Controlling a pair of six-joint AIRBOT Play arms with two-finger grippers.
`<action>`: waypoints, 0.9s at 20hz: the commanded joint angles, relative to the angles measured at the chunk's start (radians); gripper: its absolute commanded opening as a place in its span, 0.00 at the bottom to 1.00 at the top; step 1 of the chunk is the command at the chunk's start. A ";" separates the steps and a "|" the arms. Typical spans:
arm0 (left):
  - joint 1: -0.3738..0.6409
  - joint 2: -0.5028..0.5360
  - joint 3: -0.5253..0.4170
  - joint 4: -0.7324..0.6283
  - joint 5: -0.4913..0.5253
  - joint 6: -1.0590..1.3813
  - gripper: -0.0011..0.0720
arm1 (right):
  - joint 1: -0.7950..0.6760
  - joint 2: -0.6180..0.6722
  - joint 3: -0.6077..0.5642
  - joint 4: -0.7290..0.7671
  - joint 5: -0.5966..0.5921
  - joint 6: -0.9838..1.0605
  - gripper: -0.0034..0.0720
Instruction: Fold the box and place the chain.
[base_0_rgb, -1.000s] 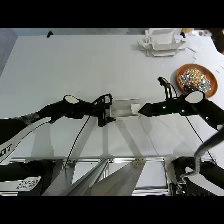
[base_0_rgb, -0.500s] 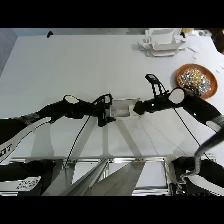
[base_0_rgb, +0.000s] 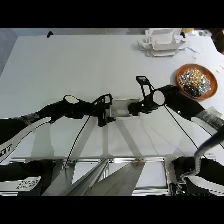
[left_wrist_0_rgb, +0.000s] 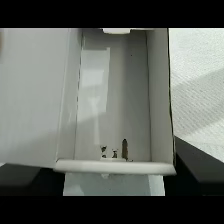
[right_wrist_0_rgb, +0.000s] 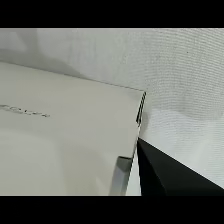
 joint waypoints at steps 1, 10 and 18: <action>0.000 0.001 0.000 0.000 0.000 0.000 0.36 | 0.043 -0.032 0.018 -0.061 0.010 0.117 0.57; 0.000 0.001 0.000 0.000 0.000 0.000 0.36 | 0.073 -0.129 0.080 -0.156 0.088 0.165 0.41; -0.001 0.001 0.000 0.000 0.000 0.000 0.36 | 0.074 -0.132 0.080 -0.161 0.091 0.166 0.06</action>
